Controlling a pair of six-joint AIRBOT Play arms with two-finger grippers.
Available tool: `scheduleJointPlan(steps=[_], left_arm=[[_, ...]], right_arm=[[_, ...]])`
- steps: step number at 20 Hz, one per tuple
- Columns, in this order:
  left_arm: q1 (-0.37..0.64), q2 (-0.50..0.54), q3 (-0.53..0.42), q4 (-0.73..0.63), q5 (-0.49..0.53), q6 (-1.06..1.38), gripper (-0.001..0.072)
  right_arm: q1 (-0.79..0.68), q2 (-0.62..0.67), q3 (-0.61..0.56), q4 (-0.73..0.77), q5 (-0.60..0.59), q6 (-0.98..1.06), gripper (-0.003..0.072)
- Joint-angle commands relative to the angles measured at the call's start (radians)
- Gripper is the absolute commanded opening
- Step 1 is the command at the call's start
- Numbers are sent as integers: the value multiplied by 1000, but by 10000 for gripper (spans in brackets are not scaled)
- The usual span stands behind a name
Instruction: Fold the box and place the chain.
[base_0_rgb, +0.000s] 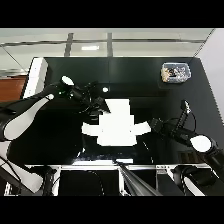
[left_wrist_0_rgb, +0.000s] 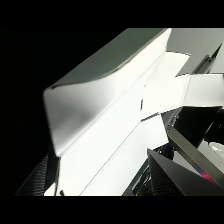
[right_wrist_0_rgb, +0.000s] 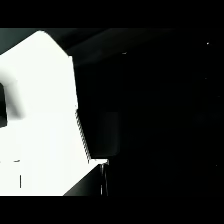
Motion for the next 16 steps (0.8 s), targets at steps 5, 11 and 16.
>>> scheduleJointPlan(steps=[5,11,16], left_arm=[[-41,-24,54,-50,-183,352,674],[-83,-26,113,176,-246,448,482],[-85,-36,113,146,-229,447,250]], right_arm=[[0,1,0,0,1,0,15],[0,1,0,0,5,0,15],[0,1,0,0,5,0,15]])
